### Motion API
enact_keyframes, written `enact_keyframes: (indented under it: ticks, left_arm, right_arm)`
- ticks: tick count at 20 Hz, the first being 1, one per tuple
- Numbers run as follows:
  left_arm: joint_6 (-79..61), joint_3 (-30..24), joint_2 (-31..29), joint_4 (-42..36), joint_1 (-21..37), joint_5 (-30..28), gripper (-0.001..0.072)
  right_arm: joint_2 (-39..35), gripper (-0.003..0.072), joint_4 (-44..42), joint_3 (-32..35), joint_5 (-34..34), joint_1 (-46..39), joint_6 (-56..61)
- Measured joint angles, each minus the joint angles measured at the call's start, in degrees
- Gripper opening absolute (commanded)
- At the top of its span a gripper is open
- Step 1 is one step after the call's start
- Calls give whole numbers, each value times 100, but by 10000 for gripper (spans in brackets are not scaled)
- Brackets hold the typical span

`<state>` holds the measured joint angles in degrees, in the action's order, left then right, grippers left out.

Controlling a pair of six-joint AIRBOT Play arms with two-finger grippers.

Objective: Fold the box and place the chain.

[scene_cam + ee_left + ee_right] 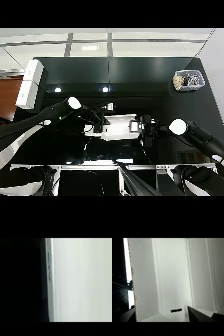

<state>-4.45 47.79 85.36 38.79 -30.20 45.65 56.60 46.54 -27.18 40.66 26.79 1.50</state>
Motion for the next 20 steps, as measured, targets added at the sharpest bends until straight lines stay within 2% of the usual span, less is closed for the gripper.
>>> enact_keyframes:
  ticks: [11,16,20]
  left_arm:
    - [-4,0,0,-2,0,-4,26]
    - [-7,4,0,2,0,0,26]
    - [-7,105,4,245,-4,153,25]
  right_arm:
    - [55,711,-535,-321,22,-734,-118]
    - [339,711,-1196,-334,264,-911,-789]
    - [632,710,-1397,-334,514,-909,-1119]
